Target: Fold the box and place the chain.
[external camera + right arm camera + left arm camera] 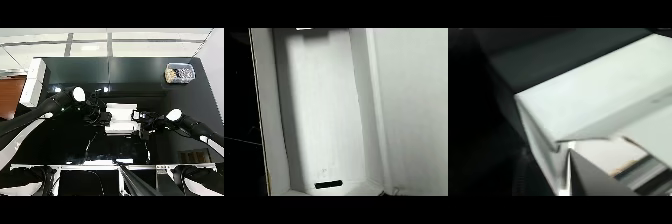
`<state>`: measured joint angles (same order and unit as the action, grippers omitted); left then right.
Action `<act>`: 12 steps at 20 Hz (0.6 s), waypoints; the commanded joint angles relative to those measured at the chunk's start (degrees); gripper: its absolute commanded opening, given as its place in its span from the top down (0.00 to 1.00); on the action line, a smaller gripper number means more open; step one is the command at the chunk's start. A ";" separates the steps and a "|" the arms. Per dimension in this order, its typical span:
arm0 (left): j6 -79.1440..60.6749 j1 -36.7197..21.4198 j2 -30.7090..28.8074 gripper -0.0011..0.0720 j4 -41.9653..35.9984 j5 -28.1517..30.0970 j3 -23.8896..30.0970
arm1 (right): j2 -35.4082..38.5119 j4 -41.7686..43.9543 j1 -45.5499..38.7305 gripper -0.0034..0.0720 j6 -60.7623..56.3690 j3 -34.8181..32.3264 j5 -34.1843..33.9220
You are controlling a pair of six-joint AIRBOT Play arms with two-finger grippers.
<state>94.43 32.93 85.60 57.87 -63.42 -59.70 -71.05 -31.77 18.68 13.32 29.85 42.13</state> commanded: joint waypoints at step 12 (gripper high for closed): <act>29.94 14.08 4.46 0.61 25.00 -4.17 -10.73 | -0.02 0.00 0.02 0.73 0.00 0.02 0.02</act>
<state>119.66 44.99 88.01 80.53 -65.06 -67.90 -71.05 -31.77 18.68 13.32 29.85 42.15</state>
